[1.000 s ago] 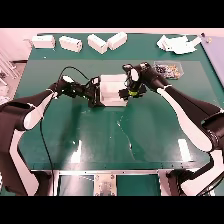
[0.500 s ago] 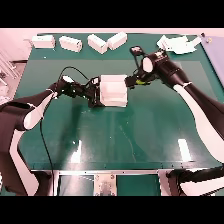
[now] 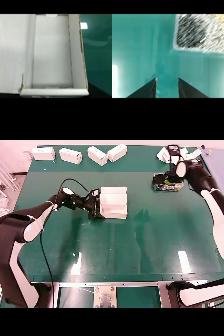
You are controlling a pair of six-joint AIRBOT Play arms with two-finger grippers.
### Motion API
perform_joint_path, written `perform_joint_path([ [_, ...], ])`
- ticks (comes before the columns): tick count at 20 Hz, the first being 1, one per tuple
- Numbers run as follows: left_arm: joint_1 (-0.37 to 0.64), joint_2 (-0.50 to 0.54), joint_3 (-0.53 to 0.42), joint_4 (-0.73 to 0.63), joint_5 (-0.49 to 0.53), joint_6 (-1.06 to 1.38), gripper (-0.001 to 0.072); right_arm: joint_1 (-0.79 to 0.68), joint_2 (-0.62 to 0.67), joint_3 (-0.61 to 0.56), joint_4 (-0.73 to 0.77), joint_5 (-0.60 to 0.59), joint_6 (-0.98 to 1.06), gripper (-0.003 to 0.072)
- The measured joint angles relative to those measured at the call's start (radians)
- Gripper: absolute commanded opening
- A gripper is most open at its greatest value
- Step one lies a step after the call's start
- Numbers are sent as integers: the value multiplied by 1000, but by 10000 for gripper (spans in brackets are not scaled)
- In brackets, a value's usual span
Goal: Fold the box and place the chain.
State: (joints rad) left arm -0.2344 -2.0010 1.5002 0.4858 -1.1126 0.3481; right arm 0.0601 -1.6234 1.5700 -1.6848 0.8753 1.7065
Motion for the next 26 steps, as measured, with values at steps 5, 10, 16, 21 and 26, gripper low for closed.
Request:
perform_joint_path([
  [5,0,0,0,0,-3,0,526,-113,-95,67,122,-105,-134,377],
  [10,0,0,0,0,-6,0,526,-146,-255,237,211,-119,-239,380],
  [16,0,0,0,0,-6,0,526,-152,-387,340,282,-57,-324,391],
  [21,0,0,0,0,-6,0,526,-154,-439,356,306,-52,-346,335],
  [26,0,0,0,0,-7,0,526,-153,-463,366,314,-42,-364,4],
])
